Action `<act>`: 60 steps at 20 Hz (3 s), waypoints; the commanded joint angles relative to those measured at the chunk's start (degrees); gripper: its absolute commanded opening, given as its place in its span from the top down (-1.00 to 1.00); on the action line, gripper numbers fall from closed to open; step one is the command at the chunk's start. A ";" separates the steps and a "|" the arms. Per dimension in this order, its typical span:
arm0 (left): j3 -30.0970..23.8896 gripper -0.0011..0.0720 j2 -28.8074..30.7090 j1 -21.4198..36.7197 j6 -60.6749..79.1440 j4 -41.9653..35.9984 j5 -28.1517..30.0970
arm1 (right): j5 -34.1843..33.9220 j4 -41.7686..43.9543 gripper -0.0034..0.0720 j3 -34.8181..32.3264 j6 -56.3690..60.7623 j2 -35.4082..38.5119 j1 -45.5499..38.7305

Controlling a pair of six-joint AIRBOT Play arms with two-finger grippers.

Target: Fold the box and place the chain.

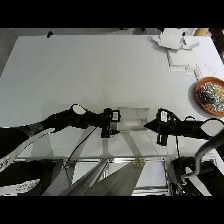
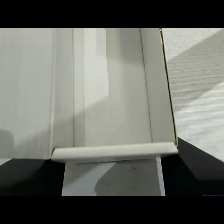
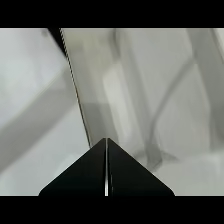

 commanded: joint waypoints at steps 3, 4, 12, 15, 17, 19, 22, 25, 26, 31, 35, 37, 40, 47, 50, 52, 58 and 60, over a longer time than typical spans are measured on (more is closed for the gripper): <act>0.02 0.41 -0.02 -0.02 0.00 0.04 0.02 | -24.79 23.12 0.86 0.07 -3.93 -8.13 6.67; 0.02 0.41 -0.02 -0.02 0.00 0.02 0.02 | -26.60 25.11 0.86 0.07 -4.98 -11.56 6.64; 0.02 0.41 -0.02 -0.02 0.00 0.04 0.02 | -27.02 21.97 0.86 0.79 2.58 -25.03 6.64; 0.02 0.41 -0.02 -0.02 0.00 0.04 0.02 | -20.83 8.39 0.86 5.18 12.98 -21.38 6.60; 0.02 0.41 -0.02 -0.02 0.00 0.04 0.02 | -14.23 -5.84 0.86 9.14 21.09 -17.53 6.60; 0.02 0.41 -0.02 -0.02 0.00 0.02 0.02 | -6.45 -19.78 0.86 11.96 22.23 -13.11 6.60; 0.02 0.41 -0.02 -0.02 0.00 0.02 0.02 | 3.96 -36.61 0.85 12.17 15.67 -7.93 6.60; 0.02 0.41 -0.02 -0.02 0.00 0.04 0.02 | 9.44 -40.37 0.43 11.30 7.45 -8.68 6.60; 0.02 0.41 -0.02 -0.02 0.00 0.02 0.02 | 9.07 -39.78 0.43 10.82 5.29 -9.46 6.60; 0.02 0.41 -0.02 -0.02 0.00 0.02 0.02 | 2.25 -32.63 0.43 7.26 -3.93 -12.48 3.72; 0.02 0.41 -0.02 -0.02 0.00 0.04 0.00 | -0.68 -22.16 0.43 7.26 -8.96 -15.89 2.56; 0.02 0.41 -0.02 -0.02 0.00 0.04 0.02 | -0.68 -18.78 0.44 7.26 -10.60 -17.88 2.56; 0.02 0.41 -0.02 -0.02 0.00 0.02 0.02 | -0.83 -13.68 0.44 7.26 -10.73 -21.40 2.56; 0.02 0.41 -0.02 -0.02 0.00 0.04 0.00 | -2.19 -4.44 0.08 7.26 -12.94 -25.46 2.58; 0.02 0.41 -0.02 -0.02 0.00 0.02 0.00 | -1.46 -4.46 0.00 7.26 -12.09 -26.12 2.71; 0.02 0.41 -0.02 -0.02 0.00 0.02 0.02 | -0.37 -7.87 0.00 7.26 -7.50 -24.17 2.64; 0.02 0.41 -0.02 -0.02 0.00 0.04 0.02 | 2.05 -25.75 0.02 7.26 20.96 -9.38 2.64; 0.02 0.41 -0.02 -0.02 0.00 0.04 0.02 | 2.01 -25.97 0.03 7.26 28.30 -6.43 2.43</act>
